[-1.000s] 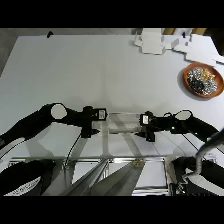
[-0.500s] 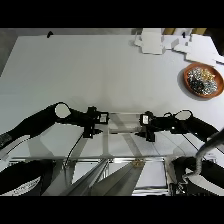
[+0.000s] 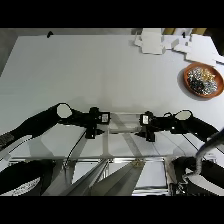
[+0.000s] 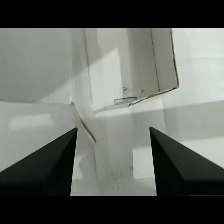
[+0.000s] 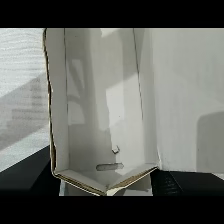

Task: Fold the box and place the chain.

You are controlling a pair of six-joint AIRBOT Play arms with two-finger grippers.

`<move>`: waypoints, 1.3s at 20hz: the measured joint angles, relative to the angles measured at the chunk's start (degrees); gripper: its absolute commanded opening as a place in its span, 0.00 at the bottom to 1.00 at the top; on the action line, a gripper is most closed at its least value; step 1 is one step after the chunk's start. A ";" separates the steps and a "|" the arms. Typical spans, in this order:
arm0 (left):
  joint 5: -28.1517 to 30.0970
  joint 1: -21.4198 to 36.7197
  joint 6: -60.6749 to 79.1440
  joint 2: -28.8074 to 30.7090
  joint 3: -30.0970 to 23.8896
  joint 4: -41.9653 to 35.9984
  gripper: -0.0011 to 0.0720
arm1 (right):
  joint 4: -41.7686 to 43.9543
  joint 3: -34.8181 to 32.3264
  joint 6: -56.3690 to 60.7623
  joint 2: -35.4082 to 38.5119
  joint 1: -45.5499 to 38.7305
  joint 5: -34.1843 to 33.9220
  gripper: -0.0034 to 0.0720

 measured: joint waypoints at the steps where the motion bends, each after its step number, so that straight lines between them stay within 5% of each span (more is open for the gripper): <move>1: 0.02 -0.33 0.04 -0.28 0.00 -0.15 0.66 | 0.00 0.00 0.00 0.00 0.00 0.00 0.46; 5: 0.26 -1.27 0.13 -1.68 0.00 -0.76 0.64 | 0.00 0.00 0.00 0.00 0.00 0.00 0.46; 9: 0.00 -1.75 -0.28 -2.27 0.00 -1.36 0.39 | 0.02 0.00 0.02 0.00 0.00 -0.02 0.46; 26: 2.21 -2.84 -0.52 -2.51 -0.02 -6.12 0.39 | 0.02 0.00 0.02 0.00 0.00 -0.07 0.46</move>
